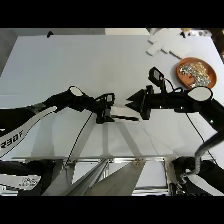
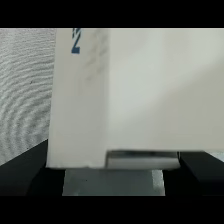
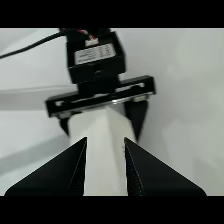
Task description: Fold the box and place the chain.
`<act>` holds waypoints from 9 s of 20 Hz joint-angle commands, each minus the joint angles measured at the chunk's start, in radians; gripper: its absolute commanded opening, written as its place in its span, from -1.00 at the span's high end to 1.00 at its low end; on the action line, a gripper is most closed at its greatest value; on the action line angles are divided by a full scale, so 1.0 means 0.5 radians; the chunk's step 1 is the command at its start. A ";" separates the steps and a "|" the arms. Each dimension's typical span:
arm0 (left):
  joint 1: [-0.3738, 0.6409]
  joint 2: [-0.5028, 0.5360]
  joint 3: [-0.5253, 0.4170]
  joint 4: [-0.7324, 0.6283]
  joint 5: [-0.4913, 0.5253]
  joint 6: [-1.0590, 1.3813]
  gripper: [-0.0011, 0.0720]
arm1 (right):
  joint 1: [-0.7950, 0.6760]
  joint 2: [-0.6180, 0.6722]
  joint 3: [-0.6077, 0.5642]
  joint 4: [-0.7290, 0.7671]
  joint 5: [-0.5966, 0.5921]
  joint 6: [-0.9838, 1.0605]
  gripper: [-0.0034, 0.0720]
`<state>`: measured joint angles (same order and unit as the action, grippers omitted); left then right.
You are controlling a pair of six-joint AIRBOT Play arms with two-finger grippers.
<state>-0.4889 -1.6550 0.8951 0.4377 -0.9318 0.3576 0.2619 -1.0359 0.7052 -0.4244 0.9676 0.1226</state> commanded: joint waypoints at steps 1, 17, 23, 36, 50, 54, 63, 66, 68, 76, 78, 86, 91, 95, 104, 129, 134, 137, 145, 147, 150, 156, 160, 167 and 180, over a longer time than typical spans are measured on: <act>0.000 0.001 0.000 0.000 0.000 0.001 0.70 | 0.002 -0.140 0.243 -0.503 0.037 0.175 0.20; 0.000 0.001 0.000 0.000 -0.001 0.000 0.70 | 0.256 -0.388 0.256 -1.036 0.035 0.333 0.28; 0.000 0.001 0.000 0.000 -0.001 0.000 0.70 | 0.256 -0.331 0.256 -1.035 0.033 0.355 0.39; 0.000 0.002 0.000 0.000 0.000 0.000 0.70 | 0.256 -0.322 0.255 -1.027 -0.091 0.478 0.39; 0.000 0.001 0.000 0.000 0.000 0.000 0.70 | 0.326 -0.322 0.172 -0.999 -0.137 0.488 0.39; 0.000 0.002 0.000 0.000 0.000 0.000 0.70 | 0.326 -0.322 0.105 -1.000 -0.124 0.488 0.38; 0.000 0.001 0.000 0.000 0.000 0.000 0.70 | 0.325 -0.249 0.105 -0.938 -0.159 0.475 -0.17; 0.000 0.001 0.000 0.000 0.000 0.000 0.70 | 0.323 -0.229 0.105 -0.775 -0.158 0.398 -0.18; 0.000 0.001 0.000 0.000 0.000 0.000 0.70 | 0.323 -0.227 0.105 -0.657 -0.156 0.360 -0.18; 0.000 0.001 0.000 0.000 0.000 0.001 0.70 | 0.168 -0.351 0.041 0.010 -0.133 0.147 0.88; 0.000 0.001 0.000 0.000 0.000 0.000 0.70 | 0.133 -0.434 0.007 0.077 -0.065 0.147 0.88; 0.000 0.001 0.000 0.000 -0.001 0.000 0.70 | 0.124 -0.580 -0.092 0.124 0.105 0.063 0.88; 0.000 0.001 0.000 0.000 -0.001 0.000 0.70 | 0.124 -0.581 -0.132 0.034 0.061 0.060 0.88; 0.000 0.001 0.000 0.000 -0.001 0.000 0.70 | 0.124 -0.596 -0.197 0.001 -0.079 0.122 0.88; 0.000 0.001 0.000 0.000 0.000 0.000 0.70 | 0.124 -0.559 -0.196 0.083 -0.085 0.108 0.88; 0.000 0.002 0.000 0.000 -0.001 0.000 0.70 | -0.426 0.122 -0.196 -2.119 0.285 2.853 0.86; 0.000 0.001 0.000 0.000 -0.001 0.000 0.70 | -0.426 0.122 -0.196 -2.061 0.399 2.849 0.86; 0.000 0.001 0.000 0.000 -0.001 0.000 0.70 | -0.426 0.122 -0.196 -2.061 0.397 2.849 0.86; 0.000 0.001 -0.001 0.000 -0.085 -0.112 0.70 | -0.426 0.122 -0.196 -2.061 0.397 2.849 0.86; -0.001 0.001 -0.001 -0.017 -0.098 -0.076 0.70 | -0.426 0.122 -0.196 -2.061 0.397 2.849 0.86; 0.004 0.002 -0.001 -0.060 -0.101 -0.099 0.70 | -0.426 0.122 -0.196 -2.061 0.397 2.849 0.86; 0.002 0.002 -0.001 -0.064 -0.130 -0.103 0.98 | -0.426 0.122 -0.196 -2.061 0.397 2.849 0.86; 0.008 0.089 -0.001 -0.017 -0.114 -0.295 0.97 | -0.426 0.122 -0.196 -2.061 0.397 2.849 0.86; 0.187 0.694 -0.001 0.598 0.158 -1.231 0.97 | -0.426 0.122 -0.196 -2.061 0.397 2.849 0.86; 1.376 1.272 -0.037 1.115 0.114 -2.186 0.97 | -0.426 0.122 -0.196 -2.061 0.397 2.849 0.86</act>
<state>0.0906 -1.0363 0.8875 0.8722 -0.8577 -0.5877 0.0494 -0.9752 0.6067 -1.4551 1.1656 1.5471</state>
